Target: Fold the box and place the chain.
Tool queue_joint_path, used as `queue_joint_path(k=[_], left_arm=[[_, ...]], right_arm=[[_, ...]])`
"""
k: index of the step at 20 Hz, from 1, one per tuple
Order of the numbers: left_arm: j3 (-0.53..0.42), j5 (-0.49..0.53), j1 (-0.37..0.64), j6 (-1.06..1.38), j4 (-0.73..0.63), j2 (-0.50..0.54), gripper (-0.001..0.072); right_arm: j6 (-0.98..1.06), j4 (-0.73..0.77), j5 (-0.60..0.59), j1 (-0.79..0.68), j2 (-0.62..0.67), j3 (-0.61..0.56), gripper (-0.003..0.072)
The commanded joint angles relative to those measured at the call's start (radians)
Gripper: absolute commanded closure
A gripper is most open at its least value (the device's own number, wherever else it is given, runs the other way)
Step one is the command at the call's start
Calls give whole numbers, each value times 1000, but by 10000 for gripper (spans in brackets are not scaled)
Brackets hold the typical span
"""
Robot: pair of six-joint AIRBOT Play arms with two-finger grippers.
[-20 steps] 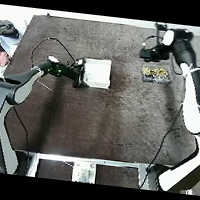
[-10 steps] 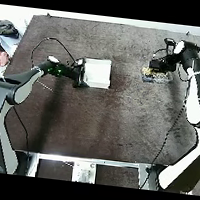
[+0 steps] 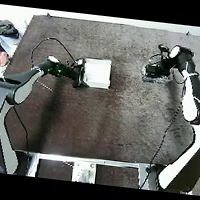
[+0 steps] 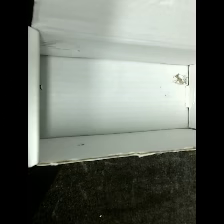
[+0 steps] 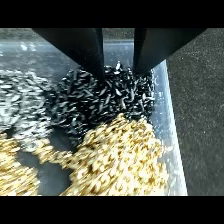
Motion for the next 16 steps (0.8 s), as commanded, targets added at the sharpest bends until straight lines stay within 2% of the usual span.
queue_joint_path(k=[1, 4, 5, 6, 11, 16], left_arm=[[1, 0, 0, 0, 0, 0, 361], [1, 0, 0, 0, 0, 0, 361], [1, 0, 0, 0, 0, 0, 361], [1, 0, 0, 0, 0, 0, 361], [1, 0, 0, 0, 0, 0, 361], [1, 0, 0, 0, 0, 0, 361]], right_arm=[[-12, 17, 13, 0, -14, 0, 485], [-11, 0, 14, 0, -21, 0, 488], [-11, -3, 13, 0, -22, 0, 636], [-11, -2, 13, 0, -22, 0, 676], [-11, -1, 14, 1, -4, 3, 678], [-19, 1, 14, 2, 119, 3, 678]])
